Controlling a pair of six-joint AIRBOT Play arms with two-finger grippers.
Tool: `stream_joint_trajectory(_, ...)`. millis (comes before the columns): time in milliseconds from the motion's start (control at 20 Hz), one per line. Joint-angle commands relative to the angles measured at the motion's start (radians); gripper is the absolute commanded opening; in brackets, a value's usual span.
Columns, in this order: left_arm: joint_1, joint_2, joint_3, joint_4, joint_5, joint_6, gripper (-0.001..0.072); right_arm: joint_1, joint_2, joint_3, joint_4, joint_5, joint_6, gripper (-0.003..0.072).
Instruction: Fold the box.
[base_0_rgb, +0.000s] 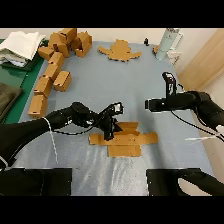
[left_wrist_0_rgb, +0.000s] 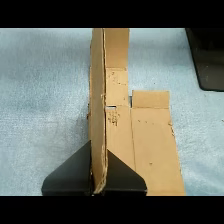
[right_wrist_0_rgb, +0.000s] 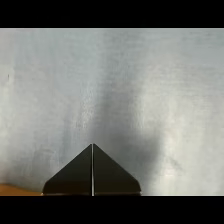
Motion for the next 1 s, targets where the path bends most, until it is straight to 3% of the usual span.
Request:
stream_joint_trajectory(0,0.000,0.000,0.000,0.002,0.003,0.000,0.0014,0.001,0.025,0.001,-0.063,-0.140,0.058,0.0005)
stream_joint_trajectory(150,0.000,0.000,0.000,0.001,0.003,0.000,0.0014,0.011,0.110,-0.002,-0.095,-0.338,0.117,0.0005)
stream_joint_trajectory(350,0.000,0.000,0.000,0.001,0.003,0.000,0.0014,0.192,0.274,-0.095,-0.042,-0.516,0.142,0.0005)
stream_joint_trajectory(550,0.000,0.000,0.000,0.001,0.002,0.000,0.0014,0.513,0.378,-0.264,0.008,-0.442,0.142,0.0005)
stream_joint_trajectory(700,0.000,0.000,0.000,0.001,0.003,0.000,0.0014,0.787,0.393,-0.367,-0.094,-0.261,0.153,0.0030)
stream_joint_trajectory(750,0.000,0.000,0.000,0.001,0.003,0.000,0.0014,0.857,0.381,-0.385,-0.162,-0.211,0.153,0.0210)
stream_joint_trajectory(800,0.000,0.000,0.000,0.001,0.003,0.000,0.0014,0.916,0.361,-0.396,-0.238,-0.172,0.153,0.0445)
stream_joint_trajectory(850,0.000,0.000,0.000,0.001,0.003,0.000,0.0014,0.959,0.337,-0.396,-0.312,-0.155,0.153,0.0496)
stream_joint_trajectory(950,0.000,0.000,0.000,0.001,0.002,0.000,0.0014,0.999,0.297,-0.396,-0.426,-0.143,0.153,0.0496)
